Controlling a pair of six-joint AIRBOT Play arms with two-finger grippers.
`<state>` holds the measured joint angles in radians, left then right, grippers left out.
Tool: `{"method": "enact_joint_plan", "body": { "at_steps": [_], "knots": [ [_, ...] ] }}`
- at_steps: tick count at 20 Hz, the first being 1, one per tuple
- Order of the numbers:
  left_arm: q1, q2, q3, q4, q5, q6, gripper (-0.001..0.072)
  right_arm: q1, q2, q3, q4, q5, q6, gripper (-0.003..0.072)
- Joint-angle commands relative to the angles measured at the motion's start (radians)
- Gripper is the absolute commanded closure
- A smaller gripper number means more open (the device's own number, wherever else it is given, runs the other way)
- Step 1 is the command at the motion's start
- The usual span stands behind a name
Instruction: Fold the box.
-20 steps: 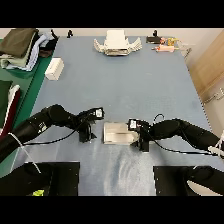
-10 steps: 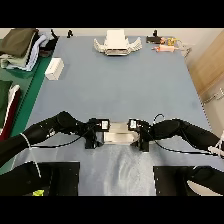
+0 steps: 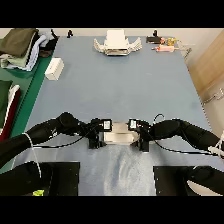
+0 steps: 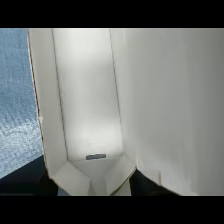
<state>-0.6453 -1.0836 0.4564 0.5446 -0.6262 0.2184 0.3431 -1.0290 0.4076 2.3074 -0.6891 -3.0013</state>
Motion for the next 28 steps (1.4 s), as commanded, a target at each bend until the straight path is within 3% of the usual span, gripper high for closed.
{"method": "enact_joint_plan", "body": {
  "at_steps": [1,4,9,18,19,20,21,28],
  "knots": [
    [-0.001,-0.001,-0.016,-0.007,0.008,0.006,0.0011,0.0,0.0,0.0,0.0,0.0,0.0,0.022],
    [-0.002,-0.001,-0.042,-0.019,0.03,0.021,0.0012,0.0,0.0,0.0,0.0,0.0,0.0,0.022],
    [-0.003,-0.005,-0.042,-0.158,0.032,0.115,0.0013,0.0,0.0,0.0,0.0,0.0,0.0,0.022],
    [-0.003,-0.039,-0.038,-0.156,0.021,0.118,0.0014,0.0,0.0,0.0,0.0,0.0,0.0,0.022],
    [-0.003,-0.039,-0.038,-0.156,0.02,0.118,0.0067,0.0,0.0,0.0,0.0,0.0,0.0,0.022],
    [-0.003,-0.039,-0.038,-0.154,0.016,0.119,0.0203,0.0,0.0,0.0,0.0,0.0,0.0,0.022],
    [-0.003,-0.039,-0.039,-0.151,0.012,0.123,0.0239,0.0,0.0,0.0,0.0,0.0,0.0,0.022],
    [-0.003,-0.039,-0.038,-0.148,0.007,0.123,0.0237,0.0,0.0,0.0,0.0,0.0,0.0,0.022]
  ]
}}
